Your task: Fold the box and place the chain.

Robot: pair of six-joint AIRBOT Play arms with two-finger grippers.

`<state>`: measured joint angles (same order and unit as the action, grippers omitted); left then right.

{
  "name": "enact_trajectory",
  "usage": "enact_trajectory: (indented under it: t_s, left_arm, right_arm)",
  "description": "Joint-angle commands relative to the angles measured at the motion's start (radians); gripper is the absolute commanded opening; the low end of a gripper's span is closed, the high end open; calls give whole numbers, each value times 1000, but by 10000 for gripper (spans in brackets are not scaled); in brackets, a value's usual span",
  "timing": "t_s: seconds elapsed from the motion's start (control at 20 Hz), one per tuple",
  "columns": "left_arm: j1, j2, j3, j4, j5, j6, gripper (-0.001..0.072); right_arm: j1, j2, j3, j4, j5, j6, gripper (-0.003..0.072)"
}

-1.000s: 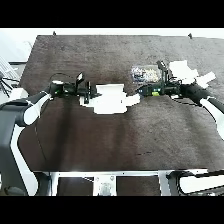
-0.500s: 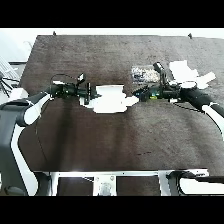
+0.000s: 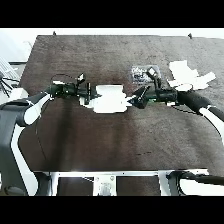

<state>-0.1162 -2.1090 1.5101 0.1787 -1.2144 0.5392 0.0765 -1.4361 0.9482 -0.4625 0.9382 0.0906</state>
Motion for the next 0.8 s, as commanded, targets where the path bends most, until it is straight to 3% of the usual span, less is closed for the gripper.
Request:
enact_trajectory:
  t_s: [0.0, 0.15, 0.55, 0.75]
  left_arm:
    - [1, 0, 0, -3, 1, 0, 22]
    - [1, 0, 0, -3, 2, 0, 22]
    - [1, 0, 0, -3, 2, 0, 22]
    - [1, 0, 0, -3, 2, 0, 22]
  right_arm:
    - [73, 0, -12, -174, -43, -54, 620]
    - [144, -11, -43, -239, -170, -144, 620]
    - [203, -26, -42, -264, -180, -205, 620]
    - [232, -58, -42, -261, -295, -212, 620]
